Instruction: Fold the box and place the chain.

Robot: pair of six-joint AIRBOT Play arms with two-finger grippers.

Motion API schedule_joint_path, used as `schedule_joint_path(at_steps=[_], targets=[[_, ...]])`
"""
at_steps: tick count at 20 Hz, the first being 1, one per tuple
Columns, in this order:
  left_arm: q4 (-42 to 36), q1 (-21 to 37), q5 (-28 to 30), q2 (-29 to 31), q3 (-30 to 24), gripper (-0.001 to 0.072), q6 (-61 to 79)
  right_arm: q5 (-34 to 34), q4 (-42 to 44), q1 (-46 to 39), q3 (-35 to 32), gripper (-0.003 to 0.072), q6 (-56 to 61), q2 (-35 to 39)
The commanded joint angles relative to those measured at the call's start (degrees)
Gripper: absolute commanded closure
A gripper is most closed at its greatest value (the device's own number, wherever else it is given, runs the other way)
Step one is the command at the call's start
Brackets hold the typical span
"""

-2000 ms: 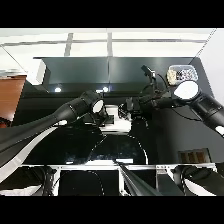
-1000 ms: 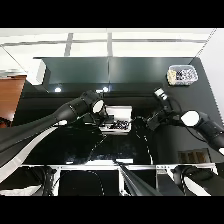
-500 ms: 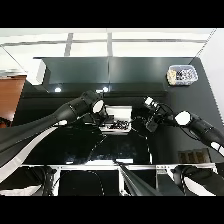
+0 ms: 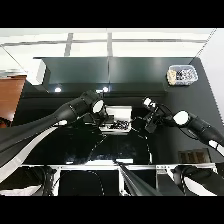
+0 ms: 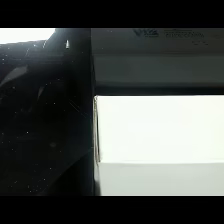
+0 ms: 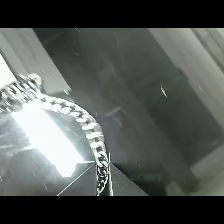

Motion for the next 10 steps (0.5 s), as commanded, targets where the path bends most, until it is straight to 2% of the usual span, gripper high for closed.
schedule_joint_path(at_steps=[1,4,6,8,10], targets=[[0.0,0.0,0.0,-0.04,0.02,0.0683,0.02,4.24,0.02,-0.04,1.22,0.067,8.46,3.87],[0.0,0.0,0.0,-0.04,0.02,0.0683,0.02,11.72,-2.84,-0.04,5.27,0.067,20.68,11.43],[0.0,-0.02,0.0,-0.04,0.02,0.0683,0.0,19.3,-2.29,-0.04,10.08,0.067,26.25,16.33],[0.04,0.0,0.02,-0.04,0.02,0.0682,0.02,27.21,0.92,-0.35,15.82,0.067,32.22,18.53],[0.02,0.0,0.09,-0.04,0.02,0.0683,0.0,33.68,7.54,-0.42,21.42,0.067,32.5,18.88]])
